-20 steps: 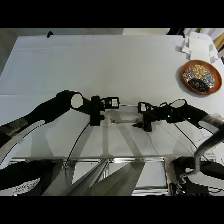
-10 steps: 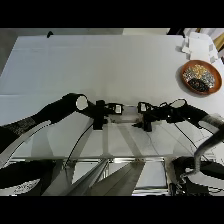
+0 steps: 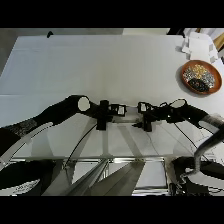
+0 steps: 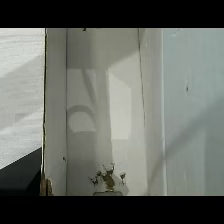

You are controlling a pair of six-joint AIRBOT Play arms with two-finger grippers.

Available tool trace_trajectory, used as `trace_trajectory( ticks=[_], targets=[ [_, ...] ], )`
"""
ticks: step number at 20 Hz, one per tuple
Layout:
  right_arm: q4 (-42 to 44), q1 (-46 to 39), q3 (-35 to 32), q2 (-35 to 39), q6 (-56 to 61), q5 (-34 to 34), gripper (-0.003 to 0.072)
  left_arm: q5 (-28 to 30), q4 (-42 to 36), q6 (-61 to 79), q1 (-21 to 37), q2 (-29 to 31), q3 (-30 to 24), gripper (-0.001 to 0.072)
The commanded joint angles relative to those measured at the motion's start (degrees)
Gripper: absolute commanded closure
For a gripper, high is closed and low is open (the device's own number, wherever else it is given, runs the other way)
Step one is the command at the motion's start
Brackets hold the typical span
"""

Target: Fold the box and place the chain.

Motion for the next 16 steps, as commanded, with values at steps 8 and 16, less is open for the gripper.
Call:
trace_trajectory(
  ticks=[8, 16],
  targets=[
    [0.0, 0.02, -0.02, 0.0, 0.0, -0.02, 0.039, 2.58, -2.67, 0.15, -1.81, -0.07, 0.04, 0.0495],
    [0.02, 0.02, -0.02, 0.0, 0.0, -0.02, 0.039, 1.73, -2.25, -4.7, -1.73, 0.11, 0.04, 0.0318]
  ],
)
